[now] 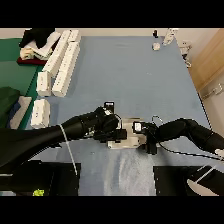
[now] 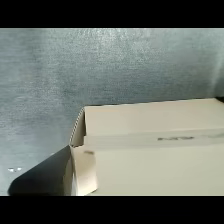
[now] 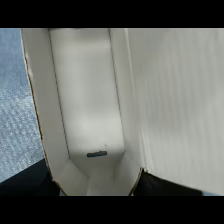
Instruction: Fold the box.
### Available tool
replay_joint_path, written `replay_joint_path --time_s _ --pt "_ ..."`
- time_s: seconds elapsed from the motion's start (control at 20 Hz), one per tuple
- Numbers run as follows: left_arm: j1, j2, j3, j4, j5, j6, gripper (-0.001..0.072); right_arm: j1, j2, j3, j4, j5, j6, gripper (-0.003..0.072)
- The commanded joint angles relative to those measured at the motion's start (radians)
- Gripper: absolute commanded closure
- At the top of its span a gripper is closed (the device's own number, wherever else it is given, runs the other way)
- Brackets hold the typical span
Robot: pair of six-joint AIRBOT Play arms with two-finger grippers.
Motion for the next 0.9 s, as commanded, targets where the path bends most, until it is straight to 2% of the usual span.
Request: replay_joint_path --time_s 0.0,0.3,0.35,0.4,0.5,0.6,0.75,0.8,0.85 --pt "-0.017 -0.054 0.045 0.024 -0.032 -0.011 0.0369 0.001 0.001 0.000 0.000 0.000 0.000 0.0163" --pt "-0.017 -0.059 0.062 0.027 -0.063 -0.011 0.0383 0.001 0.001 0.000 0.000 0.000 0.000 0.0163" --pt "-0.017 -0.058 0.062 0.028 -0.066 -0.006 0.0558 0.001 0.001 0.000 0.000 0.000 0.000 0.0163" --pt "-0.017 -0.059 0.062 0.028 -0.062 -0.006 0.0607 0.001 0.001 0.000 0.000 0.000 0.000 0.0163" --pt "-0.018 -0.059 0.062 0.032 -0.064 -0.010 0.0607 0.001 0.001 0.000 0.000 0.000 0.000 0.0163" --pt "-0.021 -0.059 0.062 0.035 -0.067 -0.014 0.0696 0.001 0.001 0.000 0.000 0.000 0.000 0.0163" --pt "-0.021 -0.058 0.062 0.033 -0.066 -0.013 0.0695 0.001 0.001 0.000 0.000 0.000 0.000 0.0163" --pt "-0.021 -0.058 0.062 0.029 -0.066 -0.005 0.0595 0.001 0.001 0.000 0.000 0.000 0.000 0.0163" --pt "-0.021 -0.058 0.062 0.026 -0.065 -0.006 0.0265 0.001 0.001 0.000 0.000 0.000 0.000 0.0163"
